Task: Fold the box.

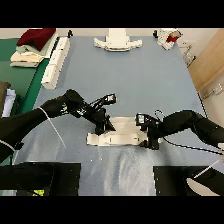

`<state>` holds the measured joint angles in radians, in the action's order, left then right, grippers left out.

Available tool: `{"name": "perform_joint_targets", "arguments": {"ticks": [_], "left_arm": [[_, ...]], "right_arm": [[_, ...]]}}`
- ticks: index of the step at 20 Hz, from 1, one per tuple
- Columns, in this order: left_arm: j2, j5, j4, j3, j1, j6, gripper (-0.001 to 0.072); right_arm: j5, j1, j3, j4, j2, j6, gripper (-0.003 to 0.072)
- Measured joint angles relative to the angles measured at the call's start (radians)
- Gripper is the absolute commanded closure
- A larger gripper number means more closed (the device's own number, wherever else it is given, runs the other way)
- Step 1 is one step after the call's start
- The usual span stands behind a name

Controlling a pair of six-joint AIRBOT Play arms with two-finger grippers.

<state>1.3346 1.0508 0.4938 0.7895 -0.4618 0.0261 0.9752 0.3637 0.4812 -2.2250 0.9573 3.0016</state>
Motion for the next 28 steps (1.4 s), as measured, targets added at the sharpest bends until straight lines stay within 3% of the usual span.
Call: {"name": "perform_joint_targets", "arguments": {"ticks": [9, 26, 28], "left_arm": [[0.000, -0.001, 0.000, 0.000, 0.000, 0.000, 0.0698], [0.000, -0.001, 0.000, 0.000, 0.000, 0.000, 0.0698], [0.000, -0.001, 0.000, 0.000, 0.000, 0.000, 0.0698]], "right_arm": [[-0.026, 0.007, 0.000, 0.004, 0.047, 0.003, -0.0026], [-0.111, 0.042, -0.056, 0.038, -0.021, 0.003, -0.0024], [-0.119, 0.054, -0.057, 0.038, -0.022, 0.003, 0.0035]]}}
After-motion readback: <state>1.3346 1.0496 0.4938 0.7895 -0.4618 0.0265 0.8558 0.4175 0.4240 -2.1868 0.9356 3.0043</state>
